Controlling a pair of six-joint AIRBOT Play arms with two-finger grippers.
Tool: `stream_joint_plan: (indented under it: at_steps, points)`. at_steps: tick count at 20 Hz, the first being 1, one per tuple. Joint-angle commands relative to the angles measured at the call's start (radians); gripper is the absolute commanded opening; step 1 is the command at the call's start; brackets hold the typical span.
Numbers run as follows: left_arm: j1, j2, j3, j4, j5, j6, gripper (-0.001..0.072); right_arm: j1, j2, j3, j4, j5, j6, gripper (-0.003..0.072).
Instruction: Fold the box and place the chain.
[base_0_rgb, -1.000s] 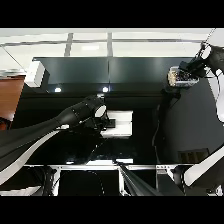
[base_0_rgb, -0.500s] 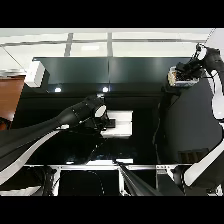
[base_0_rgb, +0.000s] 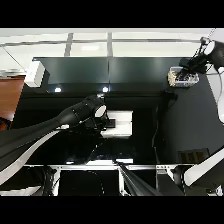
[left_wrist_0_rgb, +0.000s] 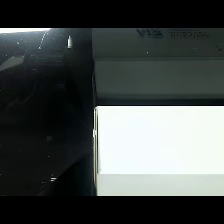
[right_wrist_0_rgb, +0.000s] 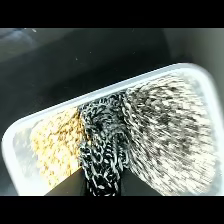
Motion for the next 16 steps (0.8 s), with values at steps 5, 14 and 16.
stream_joint_plan:
  at_steps: [5, 14, 16]
  points:
    - [0.001, 0.0, 0.0, 0.0, 0.0, 0.0, 0.0025, -0.013, 0.273, 0.001, 0.086, 0.097, -0.175, 0.0006]
    - [0.001, 0.0, 0.0, 0.0, 0.0, 0.0, 0.0025, -0.062, 0.614, -0.116, 0.404, 0.156, -0.446, 0.0005]
    - [0.001, 0.0, 0.0, 0.0, -0.001, 0.0, 0.0025, -0.058, 0.75, -0.286, 0.447, 0.151, -0.547, 0.0003]
